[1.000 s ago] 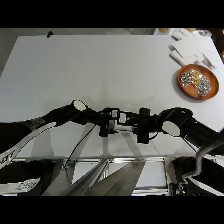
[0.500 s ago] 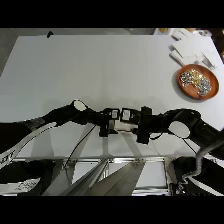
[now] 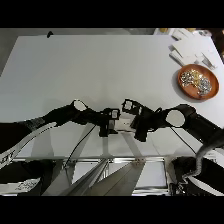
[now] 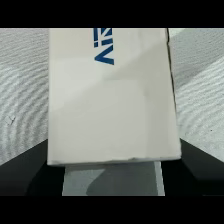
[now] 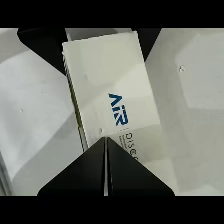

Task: Fold the box and place the chain.

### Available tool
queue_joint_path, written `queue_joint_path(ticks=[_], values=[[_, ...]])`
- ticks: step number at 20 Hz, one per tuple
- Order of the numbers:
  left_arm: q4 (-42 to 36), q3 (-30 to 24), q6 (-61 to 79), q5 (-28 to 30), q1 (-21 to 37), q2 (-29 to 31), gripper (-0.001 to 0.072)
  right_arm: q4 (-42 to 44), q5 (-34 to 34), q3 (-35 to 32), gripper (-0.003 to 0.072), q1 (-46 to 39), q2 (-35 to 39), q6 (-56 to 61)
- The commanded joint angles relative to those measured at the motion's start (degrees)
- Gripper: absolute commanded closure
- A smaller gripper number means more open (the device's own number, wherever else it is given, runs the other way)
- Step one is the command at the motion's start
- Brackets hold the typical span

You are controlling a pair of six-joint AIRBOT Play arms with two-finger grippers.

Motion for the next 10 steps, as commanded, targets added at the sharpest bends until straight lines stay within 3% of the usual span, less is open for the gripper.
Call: queue_joint_path(ticks=[1, 10], values=[[-0.04, -0.02, -0.02, 0.04, 0.02, 0.04, 0.0439, 0.37, 0.44, -1.05, 0.0675, -0.20, -0.90, -2.27], [-0.04, -0.02, -0.02, 0.04, 0.02, 0.04, 0.0439, 0.39, -2.47, -4.79, 0.0675, -0.20, -0.96, -2.69]])
